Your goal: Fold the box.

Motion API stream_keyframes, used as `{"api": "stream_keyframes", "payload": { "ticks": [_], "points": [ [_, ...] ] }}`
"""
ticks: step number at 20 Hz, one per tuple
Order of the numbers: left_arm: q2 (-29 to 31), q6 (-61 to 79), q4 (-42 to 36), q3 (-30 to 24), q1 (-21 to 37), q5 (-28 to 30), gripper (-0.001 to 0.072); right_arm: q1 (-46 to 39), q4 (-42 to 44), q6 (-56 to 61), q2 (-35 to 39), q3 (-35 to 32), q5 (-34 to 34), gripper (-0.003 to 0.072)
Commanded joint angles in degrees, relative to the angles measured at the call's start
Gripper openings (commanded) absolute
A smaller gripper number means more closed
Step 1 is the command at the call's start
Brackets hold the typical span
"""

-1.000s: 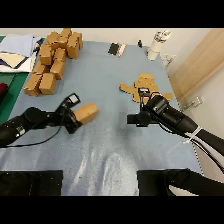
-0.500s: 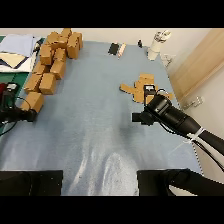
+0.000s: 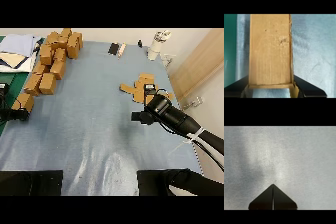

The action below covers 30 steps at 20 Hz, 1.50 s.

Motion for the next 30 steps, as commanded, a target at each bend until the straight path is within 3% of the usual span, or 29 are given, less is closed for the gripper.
{"api": "stream_keyframes", "payload": {
  "ticks": [1, 9, 10, 11, 13, 18, 25, 26, 27, 28, 30],
  "points": [
    [-3.91, -1.03, 0.11, 3.37, 0.31, -1.14, 0.0527, -0.02, 0.37, 0.15, 0.00, 0.04, 0.31, 0.0003],
    [-6.43, -0.87, 0.35, 4.22, 0.17, -1.68, 0.0530, -0.02, 1.88, 0.20, -0.13, 0.04, 3.67, 0.0002],
    [-6.40, -0.87, 1.03, 4.22, 0.24, -1.81, 0.0650, -0.02, 2.21, 0.17, -0.13, 0.04, 3.61, 0.0003],
    [-6.38, -1.09, 2.14, 4.22, 0.37, -2.14, 0.0695, -0.02, 2.51, 0.17, -0.13, 0.04, 3.58, 0.0002],
    [-6.19, -1.09, 3.17, 4.22, 1.31, -4.61, 0.0695, -0.02, 3.17, 0.15, -0.13, 0.04, 3.58, 0.0002],
    [-2.25, -2.62, 3.34, 5.16, 5.20, -15.91, 0.0695, -0.02, 3.37, 0.13, -0.13, 0.04, 3.65, 0.0002],
    [5.42, -13.11, 8.22, 14.53, 6.05, -41.48, 0.0693, -0.02, 4.44, -2.67, -0.22, 0.04, 6.86, 0.0002],
    [6.34, -14.29, 6.03, 15.52, 5.09, -43.82, 0.0596, -0.02, 6.05, -4.20, -0.46, 0.04, 7.30, 0.0002],
    [7.39, -16.31, 2.32, 16.35, 3.34, -45.27, 0.0194, -0.04, 8.24, -6.36, -0.85, 0.04, 8.07, 0.0002],
    [8.24, -16.55, -2.01, 16.98, 0.74, -45.77, 0.0014, -0.07, 10.21, -8.28, -1.29, 0.07, 8.96, 0.0003],
    [8.79, -20.11, -6.47, 19.08, -8.76, -44.11, 0.0013, -1.03, 14.80, -12.39, -2.97, 1.38, 9.84, 0.0003]
  ]
}}
